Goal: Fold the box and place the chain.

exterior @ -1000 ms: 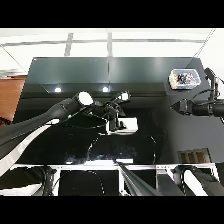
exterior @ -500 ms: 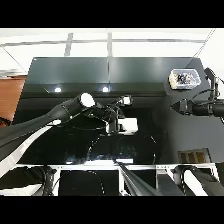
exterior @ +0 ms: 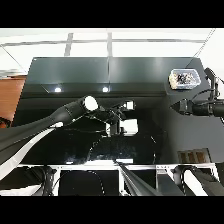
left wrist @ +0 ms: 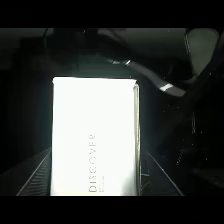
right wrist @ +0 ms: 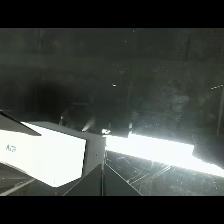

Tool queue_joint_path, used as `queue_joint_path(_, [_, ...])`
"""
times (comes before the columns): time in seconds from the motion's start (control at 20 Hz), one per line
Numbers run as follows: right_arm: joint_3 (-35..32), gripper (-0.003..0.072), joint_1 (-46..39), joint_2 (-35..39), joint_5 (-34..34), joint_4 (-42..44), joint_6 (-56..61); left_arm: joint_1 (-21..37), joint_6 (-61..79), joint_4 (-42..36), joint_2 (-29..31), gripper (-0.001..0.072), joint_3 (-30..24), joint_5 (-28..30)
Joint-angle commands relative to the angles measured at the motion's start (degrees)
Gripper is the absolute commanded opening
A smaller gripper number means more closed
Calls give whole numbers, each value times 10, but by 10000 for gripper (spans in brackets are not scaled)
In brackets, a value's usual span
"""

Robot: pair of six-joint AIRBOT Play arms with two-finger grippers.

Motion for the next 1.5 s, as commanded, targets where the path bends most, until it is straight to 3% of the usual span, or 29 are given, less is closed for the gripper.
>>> queue_joint_path(0.0, [0, 14, 0, 0, 0, 0, 0, -14, -25, 61, 0, 716, 0, 27])
queue_joint_path(0.35, [0, 14, 0, 0, 0, 0, 0, -38, -37, 138, -2, 716, 0, 107])
queue_joint_path(0.5, [0, 14, 0, 0, 0, -5, 0, -41, -38, 144, -2, 710, 0, 85])
queue_joint_path(0.6, [0, 14, 0, 0, 0, -6, 0, -41, -38, 145, -2, 637, 0, 51])
queue_joint_path(0.7, [0, 14, 0, 0, -6, -6, 0, -39, -40, 146, 3, 415, 0, 33])
queue_joint_path(0.75, [0, 14, 0, 0, -7, -6, 0, -37, -52, 146, 9, 360, 0, 33])
queue_joint_path(0.9, [0, 14, 0, 0, -11, -6, 0, -9, -145, 192, 30, 360, 12, 26])
queue_joint_path(1.15, [0, 14, 0, 0, -19, -6, 0, 116, -304, 320, 59, 360, 39, 27])
queue_joint_path(1.45, [0, 14, 0, 0, -26, -5, 0, 379, -419, 336, 53, 361, 59, 76])
